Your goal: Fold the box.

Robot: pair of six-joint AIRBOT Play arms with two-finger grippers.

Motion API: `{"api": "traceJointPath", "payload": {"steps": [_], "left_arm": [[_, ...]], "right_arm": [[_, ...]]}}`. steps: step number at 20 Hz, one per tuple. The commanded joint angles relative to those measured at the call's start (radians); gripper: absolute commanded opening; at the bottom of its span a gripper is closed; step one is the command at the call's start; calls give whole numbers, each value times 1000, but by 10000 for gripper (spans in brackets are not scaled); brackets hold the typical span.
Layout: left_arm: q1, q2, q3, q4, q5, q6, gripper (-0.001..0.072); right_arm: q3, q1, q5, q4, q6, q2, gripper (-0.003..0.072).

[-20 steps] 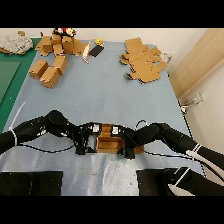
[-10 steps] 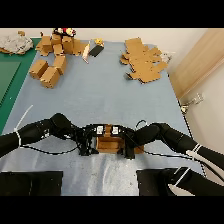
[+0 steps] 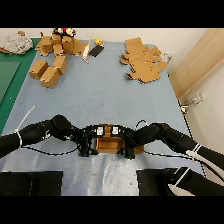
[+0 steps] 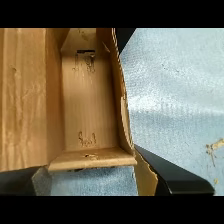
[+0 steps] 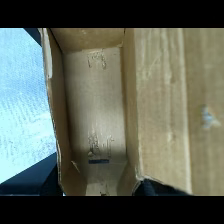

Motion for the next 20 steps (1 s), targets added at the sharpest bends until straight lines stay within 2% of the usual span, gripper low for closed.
{"api": "traceJointPath", "payload": {"steps": [1,5,6,7,8,20], "left_arm": [[0,1,-2,2,-3,-17,697],[0,0,-2,8,-3,-53,696],[0,0,-2,8,-2,-53,669],[0,0,-2,8,-3,-53,499],[0,0,-3,8,-3,-53,441],[0,0,-2,8,-2,-53,440]], "right_arm": [[1,1,0,0,0,0,452],[1,1,0,0,0,0,452],[1,1,0,0,0,0,452],[1,1,0,0,0,0,452],[1,1,0,0,0,0,452],[1,1,0,0,0,0,452]]}}
